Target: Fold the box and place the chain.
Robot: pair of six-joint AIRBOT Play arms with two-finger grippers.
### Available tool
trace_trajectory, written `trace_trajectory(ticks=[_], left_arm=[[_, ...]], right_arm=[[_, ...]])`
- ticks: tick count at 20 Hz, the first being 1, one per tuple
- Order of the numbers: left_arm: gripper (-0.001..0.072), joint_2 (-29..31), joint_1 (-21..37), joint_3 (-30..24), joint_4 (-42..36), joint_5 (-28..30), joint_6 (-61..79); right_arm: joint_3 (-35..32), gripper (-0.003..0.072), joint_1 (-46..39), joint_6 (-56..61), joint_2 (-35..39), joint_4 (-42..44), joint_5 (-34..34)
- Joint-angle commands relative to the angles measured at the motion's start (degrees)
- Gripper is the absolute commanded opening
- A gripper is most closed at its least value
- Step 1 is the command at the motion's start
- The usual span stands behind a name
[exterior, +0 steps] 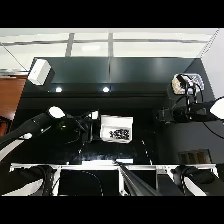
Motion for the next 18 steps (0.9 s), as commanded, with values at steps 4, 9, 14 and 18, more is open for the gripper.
trace_trajectory(ticks=[4, 9, 14, 18], left_arm=[[0.0704, -0.9, -0.8, 0.7, -0.1, -0.2, 1.3], [0.0700, -1.2, -4.4, 0.7, 0.1, 1.6, 1.6], [0.0551, -1.5, -4.3, 0.7, 0.8, 2.0, 1.6], [0.0462, -1.5, -4.3, 0.7, 1.4, 1.9, 1.6]], right_arm=[[-0.4, 0.0329, 0.0, 0.0, 0.0, -0.1, -0.3], [-0.4, 0.0329, 0.0, -0.1, 0.0, -0.1, -2.1], [-1.0, 0.0329, 1.9, -1.2, -0.1, -0.1, -4.5], [-1.3, 0.0718, 5.7, -1.2, -3.9, 1.5, -12.9]])
